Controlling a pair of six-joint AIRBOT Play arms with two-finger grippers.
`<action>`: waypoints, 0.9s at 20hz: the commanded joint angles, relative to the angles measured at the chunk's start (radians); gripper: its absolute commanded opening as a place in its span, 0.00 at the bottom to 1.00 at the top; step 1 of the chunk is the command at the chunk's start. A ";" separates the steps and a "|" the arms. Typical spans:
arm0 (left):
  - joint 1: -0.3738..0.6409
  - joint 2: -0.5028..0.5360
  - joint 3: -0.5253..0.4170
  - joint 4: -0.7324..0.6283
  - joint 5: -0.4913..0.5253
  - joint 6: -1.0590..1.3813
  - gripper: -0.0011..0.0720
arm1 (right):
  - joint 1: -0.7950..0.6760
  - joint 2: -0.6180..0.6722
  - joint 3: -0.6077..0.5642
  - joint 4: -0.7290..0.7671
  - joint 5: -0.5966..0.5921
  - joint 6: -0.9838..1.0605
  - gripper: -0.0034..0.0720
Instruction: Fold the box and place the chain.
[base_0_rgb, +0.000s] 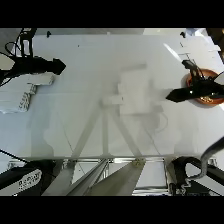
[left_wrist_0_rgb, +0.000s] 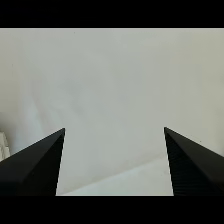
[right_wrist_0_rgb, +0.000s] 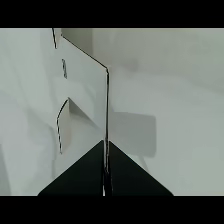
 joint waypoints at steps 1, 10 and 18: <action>0.000 -0.001 0.001 0.000 0.000 0.000 0.96 | 0.018 -0.045 -0.014 0.239 -0.079 -0.088 0.06; 0.000 -0.001 0.001 0.000 0.000 0.000 0.96 | 0.310 -0.213 -0.045 0.334 -0.412 -0.210 0.07; 0.000 -0.001 0.001 0.000 0.000 0.000 0.96 | 0.344 -0.246 -0.065 0.256 -0.557 -0.144 0.06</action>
